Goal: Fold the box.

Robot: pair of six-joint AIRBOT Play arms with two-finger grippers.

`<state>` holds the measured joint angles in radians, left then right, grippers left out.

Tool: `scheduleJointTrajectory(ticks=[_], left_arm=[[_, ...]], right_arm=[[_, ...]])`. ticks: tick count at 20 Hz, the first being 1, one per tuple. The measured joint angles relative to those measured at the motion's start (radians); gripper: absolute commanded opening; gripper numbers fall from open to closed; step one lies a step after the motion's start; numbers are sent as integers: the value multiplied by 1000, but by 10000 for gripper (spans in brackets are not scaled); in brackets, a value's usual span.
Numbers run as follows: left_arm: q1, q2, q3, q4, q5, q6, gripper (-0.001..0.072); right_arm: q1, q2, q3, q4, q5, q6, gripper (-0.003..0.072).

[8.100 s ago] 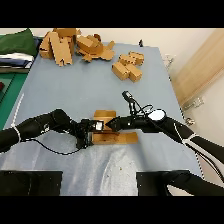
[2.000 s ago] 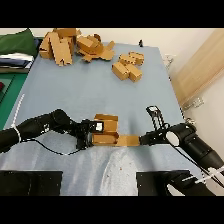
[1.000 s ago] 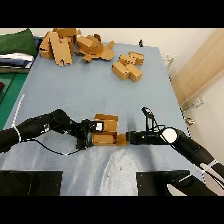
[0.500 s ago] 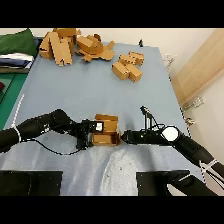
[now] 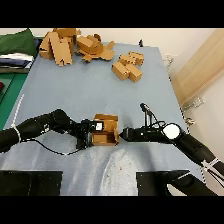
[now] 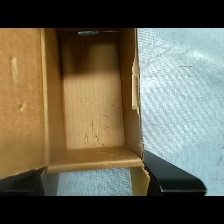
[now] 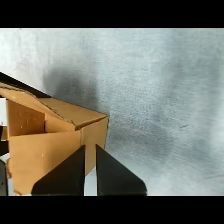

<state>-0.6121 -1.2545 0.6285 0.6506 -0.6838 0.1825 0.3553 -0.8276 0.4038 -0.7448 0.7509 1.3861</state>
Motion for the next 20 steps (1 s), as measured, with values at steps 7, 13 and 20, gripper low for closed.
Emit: scheduleJointTrajectory(ticks=[7,13,20], left_arm=[[0,0,0,0,0,0,266],[0,0,0,0,0,0,266],[0,0,0,0,0,0,266]], right_arm=[[0,0,13,16,42,0,179],[0,0,14,21,58,0,381],[8,0,33,17,60,-11,381]])
